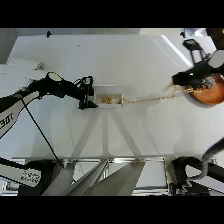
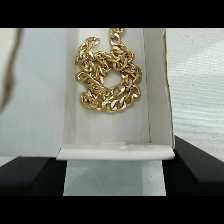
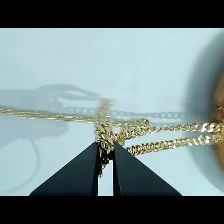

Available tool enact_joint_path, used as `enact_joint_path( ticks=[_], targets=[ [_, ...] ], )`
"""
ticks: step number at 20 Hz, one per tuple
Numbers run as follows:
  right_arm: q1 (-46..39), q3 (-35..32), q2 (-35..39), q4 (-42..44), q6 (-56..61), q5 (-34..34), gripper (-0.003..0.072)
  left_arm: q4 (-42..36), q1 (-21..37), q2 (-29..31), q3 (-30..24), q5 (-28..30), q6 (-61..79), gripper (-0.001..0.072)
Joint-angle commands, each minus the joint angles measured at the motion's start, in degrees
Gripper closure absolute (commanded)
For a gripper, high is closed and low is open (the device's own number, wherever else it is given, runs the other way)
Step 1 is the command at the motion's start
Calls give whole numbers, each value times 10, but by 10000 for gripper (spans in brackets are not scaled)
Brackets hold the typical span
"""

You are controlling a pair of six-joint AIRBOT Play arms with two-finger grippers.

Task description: Fold the box and place the chain.

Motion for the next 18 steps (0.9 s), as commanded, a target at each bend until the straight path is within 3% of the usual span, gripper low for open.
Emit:
enact_joint_path(
  ticks=[1, 9, 15, 18],
  targets=[
    [92, 0, 5, 56, 13, 0, 678, 0, 0, 0, 0, 0, 0, 536],
    [235, 1, -16, 188, 25, -108, 678, 0, 0, 0, 0, 0, 0, 536],
    [285, 1, -21, 283, -70, -198, 679, 0, 0, 0, 0, 0, 0, 536],
    [285, 1, -35, 367, -148, -209, 680, 0, 0, 0, 0, 0, 0, 536]
  ],
)
